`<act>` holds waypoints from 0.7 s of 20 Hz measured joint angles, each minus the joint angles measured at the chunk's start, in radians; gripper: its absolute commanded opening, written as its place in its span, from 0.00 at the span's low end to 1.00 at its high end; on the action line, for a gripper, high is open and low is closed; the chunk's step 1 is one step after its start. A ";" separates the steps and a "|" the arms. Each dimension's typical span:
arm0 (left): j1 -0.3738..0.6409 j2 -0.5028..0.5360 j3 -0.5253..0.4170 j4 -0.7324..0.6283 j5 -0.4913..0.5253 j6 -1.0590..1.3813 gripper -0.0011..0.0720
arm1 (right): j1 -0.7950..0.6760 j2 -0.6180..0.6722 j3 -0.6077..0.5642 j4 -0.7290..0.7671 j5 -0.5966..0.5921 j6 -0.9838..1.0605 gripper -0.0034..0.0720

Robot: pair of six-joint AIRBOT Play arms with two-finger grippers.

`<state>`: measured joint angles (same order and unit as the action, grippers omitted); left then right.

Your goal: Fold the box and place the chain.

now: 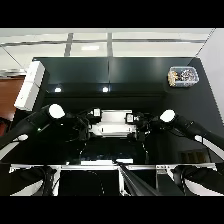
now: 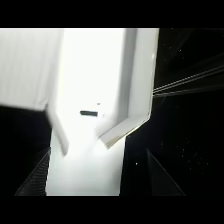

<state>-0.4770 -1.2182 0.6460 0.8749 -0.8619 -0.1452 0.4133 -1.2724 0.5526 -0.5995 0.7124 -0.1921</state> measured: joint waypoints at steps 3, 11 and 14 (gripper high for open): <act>-0.048 -0.010 0.000 0.000 0.071 -0.005 0.40 | 0.000 0.000 0.000 0.000 0.000 0.000 0.62; -0.084 -0.016 0.000 -0.026 0.122 -0.019 0.39 | 0.000 0.000 0.000 -0.001 0.000 -0.001 0.62; -0.086 -0.022 0.000 -0.077 0.129 -0.019 0.39 | 0.000 0.000 0.000 -0.001 0.000 0.000 0.62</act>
